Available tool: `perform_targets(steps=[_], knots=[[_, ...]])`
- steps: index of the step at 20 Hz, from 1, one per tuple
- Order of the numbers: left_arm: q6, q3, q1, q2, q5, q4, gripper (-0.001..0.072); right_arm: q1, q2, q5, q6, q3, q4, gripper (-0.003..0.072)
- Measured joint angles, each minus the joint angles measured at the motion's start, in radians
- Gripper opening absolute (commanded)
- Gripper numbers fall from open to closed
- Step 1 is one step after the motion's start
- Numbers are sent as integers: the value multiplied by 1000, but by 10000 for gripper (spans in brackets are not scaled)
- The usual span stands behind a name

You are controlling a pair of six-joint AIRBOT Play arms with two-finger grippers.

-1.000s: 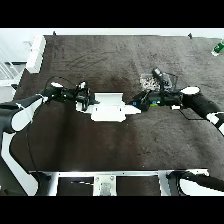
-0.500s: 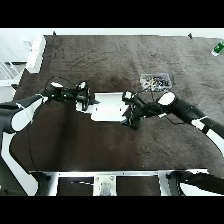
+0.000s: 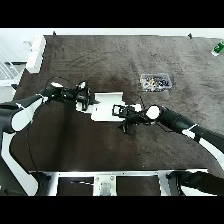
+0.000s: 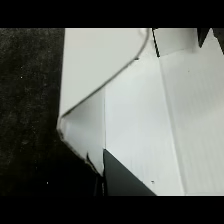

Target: Fold the box and place the chain.

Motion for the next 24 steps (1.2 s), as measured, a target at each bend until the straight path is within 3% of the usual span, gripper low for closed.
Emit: perform_targets(steps=[12,20,24], knots=[[0,0,0,0,1,0,21,15,-18,-183,-19,-5,-17,528],[0,0,0,0,0,0,21,19,-2,-119,-15,-14,-8,528],[0,0,0,0,0,0,21,18,-1,-143,-18,-30,-8,527]])
